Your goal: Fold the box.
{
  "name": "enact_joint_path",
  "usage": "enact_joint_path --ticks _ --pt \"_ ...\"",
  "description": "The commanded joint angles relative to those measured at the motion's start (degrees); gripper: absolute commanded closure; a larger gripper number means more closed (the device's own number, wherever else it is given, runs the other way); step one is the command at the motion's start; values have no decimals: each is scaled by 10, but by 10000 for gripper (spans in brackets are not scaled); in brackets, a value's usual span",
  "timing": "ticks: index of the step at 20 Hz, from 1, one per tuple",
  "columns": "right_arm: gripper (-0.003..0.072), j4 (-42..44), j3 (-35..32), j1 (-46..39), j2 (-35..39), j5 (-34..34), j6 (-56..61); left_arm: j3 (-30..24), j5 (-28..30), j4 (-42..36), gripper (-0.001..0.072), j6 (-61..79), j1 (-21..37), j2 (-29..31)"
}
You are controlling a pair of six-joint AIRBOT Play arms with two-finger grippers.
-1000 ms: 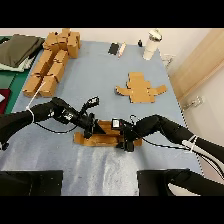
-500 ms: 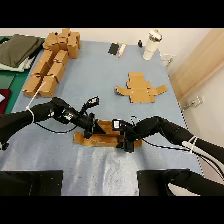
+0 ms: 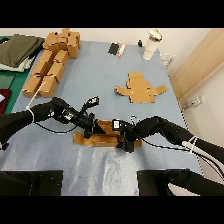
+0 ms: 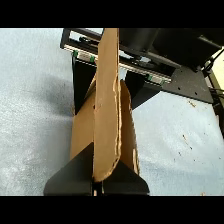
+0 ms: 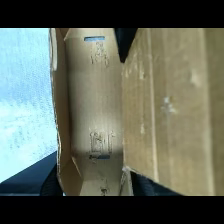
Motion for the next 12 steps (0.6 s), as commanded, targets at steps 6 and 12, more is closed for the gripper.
enact_joint_path --ticks 6,12 --pt "187 0 0 0 1 4 0 0 3 0 697 1 0 0" --pt "188 -5 0 0 1 4 0 0 15 -28 697 2 0 0"
